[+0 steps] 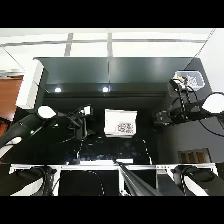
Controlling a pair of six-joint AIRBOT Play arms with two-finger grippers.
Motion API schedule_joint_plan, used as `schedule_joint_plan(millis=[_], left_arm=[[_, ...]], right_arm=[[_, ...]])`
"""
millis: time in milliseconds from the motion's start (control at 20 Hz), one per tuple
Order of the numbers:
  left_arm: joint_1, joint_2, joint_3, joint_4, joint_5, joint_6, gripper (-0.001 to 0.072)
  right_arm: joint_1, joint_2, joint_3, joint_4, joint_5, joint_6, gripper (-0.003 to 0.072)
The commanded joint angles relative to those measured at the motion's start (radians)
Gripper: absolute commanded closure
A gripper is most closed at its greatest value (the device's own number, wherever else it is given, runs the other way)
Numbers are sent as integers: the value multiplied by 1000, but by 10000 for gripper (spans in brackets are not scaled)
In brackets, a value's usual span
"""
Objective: Fold the box and place the chain.
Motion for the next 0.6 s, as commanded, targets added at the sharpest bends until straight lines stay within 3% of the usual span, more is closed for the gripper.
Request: schedule_joint_plan(millis=[0,550], left_arm=[[-1,-112,24,-164,16,211,0],[-93,-146,53,-194,7,230,2]], right_arm=[[0,1,0,2,0,14,410],[2,1,0,17,-39,21,410]])
